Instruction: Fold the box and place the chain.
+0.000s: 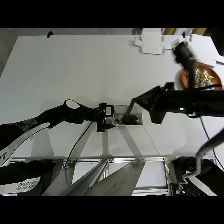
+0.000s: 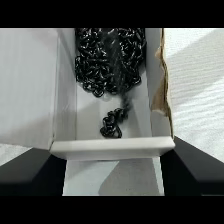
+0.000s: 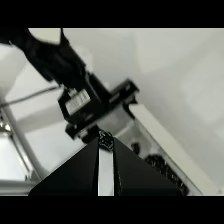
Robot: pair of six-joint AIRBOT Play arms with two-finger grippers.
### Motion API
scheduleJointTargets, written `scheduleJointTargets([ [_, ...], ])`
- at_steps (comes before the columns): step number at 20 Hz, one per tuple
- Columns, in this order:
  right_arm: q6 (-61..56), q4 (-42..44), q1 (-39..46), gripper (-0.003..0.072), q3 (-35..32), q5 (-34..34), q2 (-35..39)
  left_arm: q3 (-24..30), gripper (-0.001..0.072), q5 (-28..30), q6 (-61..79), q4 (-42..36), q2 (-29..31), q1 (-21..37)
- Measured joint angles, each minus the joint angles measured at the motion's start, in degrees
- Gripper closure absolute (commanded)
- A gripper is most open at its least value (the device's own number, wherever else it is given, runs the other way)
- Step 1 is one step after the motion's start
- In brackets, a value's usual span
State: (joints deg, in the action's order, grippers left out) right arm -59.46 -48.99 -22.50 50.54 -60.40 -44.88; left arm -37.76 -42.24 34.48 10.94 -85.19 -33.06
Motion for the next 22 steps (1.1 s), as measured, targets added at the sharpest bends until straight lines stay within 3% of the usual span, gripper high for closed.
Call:
scheduleJointTargets([
  [4,2.16,-0.83,0.00,0.0666,-2.69,-2.23,-7.48,0.00,0.0497,0.00,0.00,0.00,0.00,0.00],
  [8,3.72,-1.14,0.00,0.0394,-3.65,-2.97,-13.31,0.00,0.0497,0.00,0.00,0.02,0.00,0.00],
  [9,3.93,-1.20,0.00,0.0384,-3.76,-3.17,-14.16,0.00,0.0497,0.00,-0.02,0.00,0.00,0.00],
  [14,4.74,-2.80,0.00,0.0409,-0.11,-5.51,-15.89,0.00,0.0497,0.00,-0.02,0.02,0.00,0.00],
  [16,3.30,-6.05,-0.02,0.0549,3.72,-6.97,-16.11,0.00,0.0497,0.00,-0.02,0.00,0.00,0.00],
  [17,2.43,-8.09,-0.02,0.0658,5.60,-7.43,-16.15,0.00,0.0497,0.00,-0.02,0.00,0.00,0.00],
  [22,2.27,-19.28,0.26,0.0671,11.13,-5.66,-17.00,0.00,0.0498,0.00,0.00,0.00,0.00,0.00],
])
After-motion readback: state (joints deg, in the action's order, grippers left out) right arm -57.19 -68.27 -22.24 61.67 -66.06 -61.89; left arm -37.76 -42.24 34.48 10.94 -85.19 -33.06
